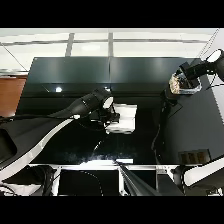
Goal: Fold the box and place the chain.
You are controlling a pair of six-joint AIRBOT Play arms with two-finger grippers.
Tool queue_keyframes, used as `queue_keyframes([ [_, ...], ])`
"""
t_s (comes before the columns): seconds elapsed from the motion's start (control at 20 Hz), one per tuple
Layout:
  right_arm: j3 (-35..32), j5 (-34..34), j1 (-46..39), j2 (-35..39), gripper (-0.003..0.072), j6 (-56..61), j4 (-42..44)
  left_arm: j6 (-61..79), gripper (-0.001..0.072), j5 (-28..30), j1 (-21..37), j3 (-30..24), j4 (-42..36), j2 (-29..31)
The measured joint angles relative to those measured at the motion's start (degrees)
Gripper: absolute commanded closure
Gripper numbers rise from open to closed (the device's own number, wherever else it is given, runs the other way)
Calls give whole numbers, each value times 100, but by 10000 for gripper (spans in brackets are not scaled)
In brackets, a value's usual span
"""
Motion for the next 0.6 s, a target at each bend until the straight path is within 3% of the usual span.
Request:
queue_keyframes([
  [0.4, 11, 35, 107, -133, 80, -9, 46, 2, 681, 20, 0, 0, -2, 0],
  [0.5, 11, 31, 146, -164, 212, -11, 85, 2, 680, 26, 0, 0, -2, 0],
  [0.55, 11, 37, 166, -179, 213, -9, 94, 0, 681, 24, 0, 0, -2, 0],
  [0.6, 11, 26, 177, -190, 281, -9, 96, 0, 680, 24, 0, 0, -2, 0],
])
